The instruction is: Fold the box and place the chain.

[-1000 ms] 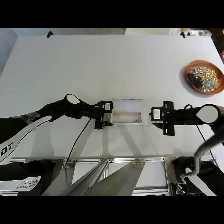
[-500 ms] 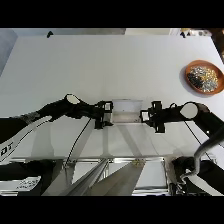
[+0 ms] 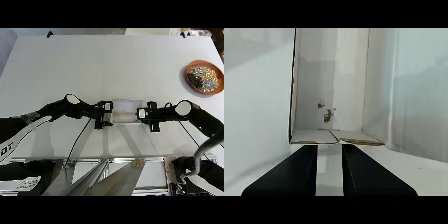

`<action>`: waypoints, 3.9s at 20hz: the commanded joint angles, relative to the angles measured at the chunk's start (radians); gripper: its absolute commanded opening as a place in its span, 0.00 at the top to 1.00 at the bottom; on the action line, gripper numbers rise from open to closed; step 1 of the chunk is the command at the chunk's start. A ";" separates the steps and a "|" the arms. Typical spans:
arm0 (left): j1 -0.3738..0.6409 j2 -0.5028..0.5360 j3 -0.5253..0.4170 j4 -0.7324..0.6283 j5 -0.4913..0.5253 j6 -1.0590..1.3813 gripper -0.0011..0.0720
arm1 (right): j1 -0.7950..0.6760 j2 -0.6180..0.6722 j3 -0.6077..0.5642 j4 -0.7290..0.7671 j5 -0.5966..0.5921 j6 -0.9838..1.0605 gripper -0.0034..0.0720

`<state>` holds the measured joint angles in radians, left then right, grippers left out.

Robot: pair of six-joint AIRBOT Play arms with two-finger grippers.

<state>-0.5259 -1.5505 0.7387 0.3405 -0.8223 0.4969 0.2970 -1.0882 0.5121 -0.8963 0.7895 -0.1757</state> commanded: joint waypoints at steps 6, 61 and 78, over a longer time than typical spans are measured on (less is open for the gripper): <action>0.000 0.001 0.000 0.000 -0.001 0.000 0.61 | 0.001 -0.011 -0.002 0.142 -0.023 -0.017 0.75; 0.000 0.001 0.000 0.000 -0.001 0.000 0.61 | -0.190 0.025 -0.034 0.044 0.150 1.218 0.68; 0.000 0.001 0.000 0.000 -0.004 0.000 0.61 | -0.123 0.081 -0.017 0.106 0.106 1.306 0.34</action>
<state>-0.5259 -1.5505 0.7387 0.3405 -0.8265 0.4969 0.1371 -0.9966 0.4854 -0.7540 0.9321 1.0687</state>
